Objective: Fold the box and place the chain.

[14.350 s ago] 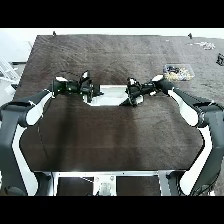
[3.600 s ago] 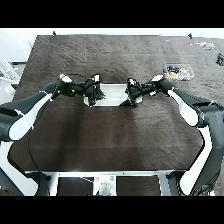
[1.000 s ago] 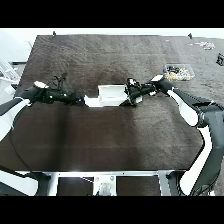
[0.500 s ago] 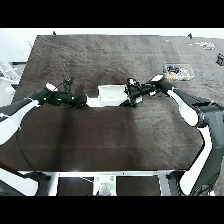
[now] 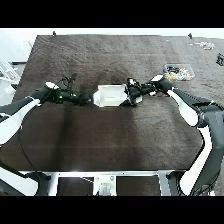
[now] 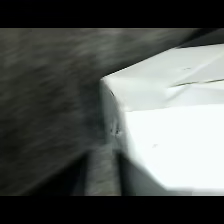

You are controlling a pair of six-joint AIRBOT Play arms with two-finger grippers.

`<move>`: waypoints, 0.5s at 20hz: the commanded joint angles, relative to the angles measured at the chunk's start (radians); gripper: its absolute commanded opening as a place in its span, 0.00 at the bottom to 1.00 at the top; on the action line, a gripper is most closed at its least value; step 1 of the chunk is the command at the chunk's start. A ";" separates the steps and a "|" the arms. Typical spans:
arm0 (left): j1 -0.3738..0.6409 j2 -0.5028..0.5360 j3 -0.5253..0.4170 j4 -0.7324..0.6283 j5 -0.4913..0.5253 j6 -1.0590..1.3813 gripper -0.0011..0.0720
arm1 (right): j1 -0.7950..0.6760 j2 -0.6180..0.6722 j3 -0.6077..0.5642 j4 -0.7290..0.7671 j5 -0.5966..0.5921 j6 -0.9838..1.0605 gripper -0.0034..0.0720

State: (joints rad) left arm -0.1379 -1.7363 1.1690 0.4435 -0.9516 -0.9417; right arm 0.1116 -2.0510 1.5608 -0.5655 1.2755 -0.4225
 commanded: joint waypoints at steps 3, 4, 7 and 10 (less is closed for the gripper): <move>-0.005 0.000 0.035 -0.061 -0.066 0.023 0.38 | -0.001 0.000 0.000 0.000 0.000 0.000 0.82; -0.007 0.000 0.037 -0.067 -0.069 0.023 0.38 | -0.001 0.000 0.000 0.000 0.000 0.000 0.82; -0.017 0.000 0.037 -0.076 -0.069 0.023 0.38 | -0.001 0.000 0.000 0.000 0.000 0.000 0.82; -0.038 0.000 0.039 -0.075 -0.052 0.005 0.39 | -0.001 0.000 0.000 0.000 0.000 0.000 0.82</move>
